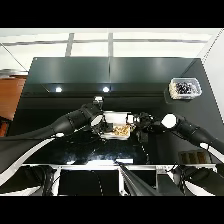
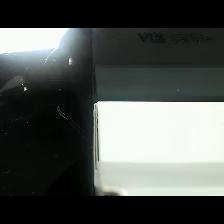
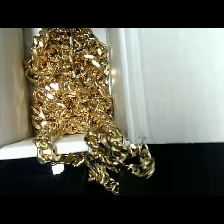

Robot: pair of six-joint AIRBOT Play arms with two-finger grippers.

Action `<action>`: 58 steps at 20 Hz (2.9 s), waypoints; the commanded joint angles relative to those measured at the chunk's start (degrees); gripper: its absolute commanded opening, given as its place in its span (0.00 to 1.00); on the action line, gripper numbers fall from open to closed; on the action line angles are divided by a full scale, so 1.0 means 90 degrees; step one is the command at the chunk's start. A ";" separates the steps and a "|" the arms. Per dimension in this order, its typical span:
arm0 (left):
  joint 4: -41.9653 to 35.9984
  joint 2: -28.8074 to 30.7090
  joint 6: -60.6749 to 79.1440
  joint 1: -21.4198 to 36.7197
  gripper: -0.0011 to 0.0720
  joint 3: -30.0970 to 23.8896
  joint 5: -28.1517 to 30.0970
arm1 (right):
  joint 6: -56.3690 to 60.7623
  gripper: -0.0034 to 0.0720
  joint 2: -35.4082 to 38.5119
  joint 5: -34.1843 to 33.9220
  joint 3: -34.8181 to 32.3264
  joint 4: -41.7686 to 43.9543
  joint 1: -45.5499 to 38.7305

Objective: Fold the box and place the chain.

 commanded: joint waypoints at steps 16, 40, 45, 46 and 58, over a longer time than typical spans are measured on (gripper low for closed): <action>0.0000 0.0000 0.0002 -0.0002 0.06 -0.0002 0.0049 | 0.2271 0.08 0.1824 0.0391 0.0049 -0.0685 -0.0549; 0.0022 0.0000 0.0002 -0.0002 0.06 -0.0002 0.0056 | 0.4456 0.08 0.2569 0.2147 0.2091 0.1749 -0.0304; 0.0022 0.0000 0.0002 -0.0002 0.06 -0.0002 0.0053 | 0.4488 0.57 0.2239 0.2123 0.2059 0.1547 -0.0158; 0.0024 0.0000 0.0002 -0.0002 0.06 -0.0002 0.0053 | 0.4544 0.74 0.2239 0.2159 0.2069 0.1258 -0.0209; 0.0073 0.0000 0.0002 0.0000 0.06 -0.0002 0.0053 | 0.5229 0.97 0.1756 0.1523 0.0347 -0.0782 -0.0942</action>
